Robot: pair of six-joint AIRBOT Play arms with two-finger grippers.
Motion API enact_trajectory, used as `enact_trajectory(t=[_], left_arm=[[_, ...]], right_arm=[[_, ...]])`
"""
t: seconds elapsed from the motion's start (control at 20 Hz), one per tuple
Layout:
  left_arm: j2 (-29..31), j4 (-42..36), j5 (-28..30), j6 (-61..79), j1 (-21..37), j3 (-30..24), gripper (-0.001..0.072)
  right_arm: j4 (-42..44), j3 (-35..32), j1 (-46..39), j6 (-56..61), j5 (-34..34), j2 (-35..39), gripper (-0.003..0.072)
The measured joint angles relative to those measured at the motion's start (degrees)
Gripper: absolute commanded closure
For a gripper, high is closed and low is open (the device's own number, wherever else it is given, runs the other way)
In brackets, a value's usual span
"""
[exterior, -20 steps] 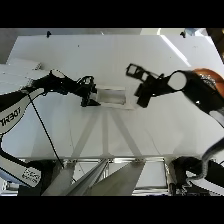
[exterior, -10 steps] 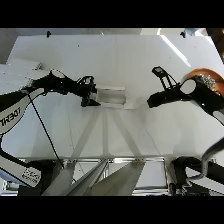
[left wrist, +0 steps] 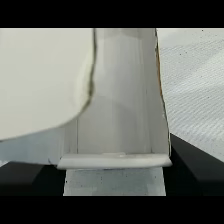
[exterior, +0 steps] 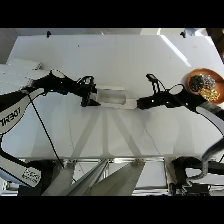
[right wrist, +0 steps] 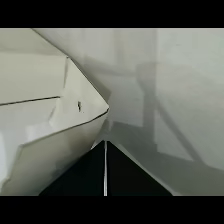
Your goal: Fold the box and place the chain.
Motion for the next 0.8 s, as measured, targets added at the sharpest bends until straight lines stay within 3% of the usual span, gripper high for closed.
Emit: enact_trajectory(t=[0.1,0.2,0.25,0.8], left_arm=[[0.0,0.0,0.0,0.0,0.0,0.0,0.0214],[0.0,0.0,0.0,0.0,0.0,0.0,0.0214],[0.0,0.0,0.0,0.0,0.0,0.0,0.0214],[0.0,0.0,0.0,0.0,0.0,0.0,0.0214]], right_arm=[[4.1,0.0,0.3,-2.5,1.4,-0.2,0.067],[7.8,0.0,0.4,-4.4,2.6,0.1,0.0517],[9.3,0.0,0.4,-5.0,2.8,0.5,0.05],[20.1,0.0,0.5,-10.4,4.8,2.3,0.0497]])
